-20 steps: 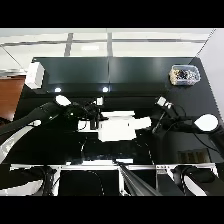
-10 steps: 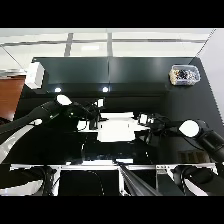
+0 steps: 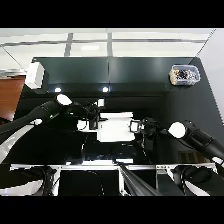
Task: Fold the box and place the chain.
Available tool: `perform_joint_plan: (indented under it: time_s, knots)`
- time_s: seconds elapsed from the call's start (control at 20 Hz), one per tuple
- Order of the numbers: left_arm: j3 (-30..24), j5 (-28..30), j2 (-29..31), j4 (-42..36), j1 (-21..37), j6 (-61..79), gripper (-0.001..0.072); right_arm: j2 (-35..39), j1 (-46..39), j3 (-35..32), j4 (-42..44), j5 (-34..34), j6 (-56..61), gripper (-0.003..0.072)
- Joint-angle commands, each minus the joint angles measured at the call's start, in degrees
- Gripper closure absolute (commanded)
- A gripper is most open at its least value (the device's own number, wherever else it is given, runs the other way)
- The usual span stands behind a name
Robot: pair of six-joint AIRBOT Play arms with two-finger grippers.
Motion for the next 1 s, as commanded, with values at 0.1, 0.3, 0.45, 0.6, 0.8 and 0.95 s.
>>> perform_joint_plan:
  time_s: [0.1, 0.3, 0.45, 0.6, 0.8, 0.95]
  knots:
    - [0.1, 0.1, 0.0, 0.0, 0.0, 0.0, 0.0687, -1.3, 4.6, 0.0, 2.5, -6.6, -0.2, -0.0012]
    - [0.1, 0.1, 0.0, 0.0, 0.0, 0.0, 0.0687, -1.4, 5.7, 0.0, 3.2, -7.1, -0.2, -0.0012]
    - [0.1, 0.1, 0.0, 0.0, 0.0, 0.0, 0.0687, -2.8, 6.2, 0.0, 3.2, -7.1, -1.2, -0.0012]
    - [0.1, 0.1, 0.0, 0.0, 0.0, 0.0, 0.0687, -3.9, 8.0, 0.0, 3.3, -7.9, -1.3, -0.0012]
    - [0.1, 0.1, 0.0, 0.0, 0.0, 0.0, 0.0687, -3.7, 8.1, 0.4, 3.2, -11.4, -1.0, -0.0011]
    - [0.1, 0.0, 0.0, 0.0, 0.0, 0.0, 0.0687, -3.0, 6.7, 3.0, 3.1, -11.3, -1.0, -0.0012]
